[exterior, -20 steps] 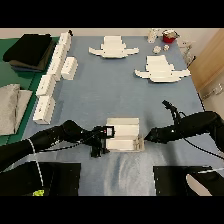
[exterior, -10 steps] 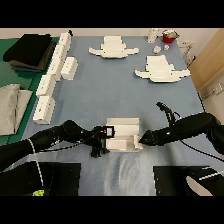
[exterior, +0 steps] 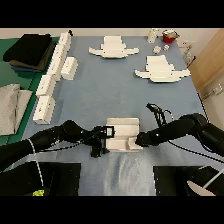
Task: Fold the box.
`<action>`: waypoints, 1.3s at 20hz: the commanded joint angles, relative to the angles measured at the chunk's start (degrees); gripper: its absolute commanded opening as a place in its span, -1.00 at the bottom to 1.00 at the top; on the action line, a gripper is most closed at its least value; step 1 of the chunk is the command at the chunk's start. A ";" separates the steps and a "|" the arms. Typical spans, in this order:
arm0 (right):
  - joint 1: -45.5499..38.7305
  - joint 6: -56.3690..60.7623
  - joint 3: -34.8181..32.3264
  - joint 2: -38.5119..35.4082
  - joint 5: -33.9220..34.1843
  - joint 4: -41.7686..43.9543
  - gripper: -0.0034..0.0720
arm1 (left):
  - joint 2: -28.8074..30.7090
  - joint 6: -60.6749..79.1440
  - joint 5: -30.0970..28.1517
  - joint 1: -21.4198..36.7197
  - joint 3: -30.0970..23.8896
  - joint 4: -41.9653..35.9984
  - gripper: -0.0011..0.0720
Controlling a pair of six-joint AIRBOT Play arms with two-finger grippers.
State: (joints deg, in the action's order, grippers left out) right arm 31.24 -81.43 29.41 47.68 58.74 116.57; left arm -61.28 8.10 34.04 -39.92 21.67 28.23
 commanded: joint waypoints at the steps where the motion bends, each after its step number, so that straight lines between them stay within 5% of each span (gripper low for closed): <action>1: 7.13 14.27 5.68 3.69 0.74 -13.35 0.06 | 0.04 0.02 0.00 0.00 0.00 0.02 0.28; 9: 23.26 42.42 17.40 18.62 11.78 -30.53 0.06 | 0.04 0.02 0.00 0.00 0.00 0.02 0.28; 22: 24.94 53.27 17.46 24.59 7.67 -31.30 0.06 | 0.04 0.02 0.00 0.00 0.00 0.02 0.28; 25: 26.08 53.55 17.46 24.98 7.72 -31.32 -0.27 | 0.04 0.02 0.00 0.00 0.00 0.02 0.28; 26: 26.27 53.53 17.46 24.98 7.74 -31.32 -0.63 | 0.04 0.02 0.00 0.00 0.00 0.02 0.28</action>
State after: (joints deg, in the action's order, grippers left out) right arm 56.80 -28.75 46.81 72.12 67.33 85.06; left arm -61.30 8.14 34.04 -39.92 21.67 28.25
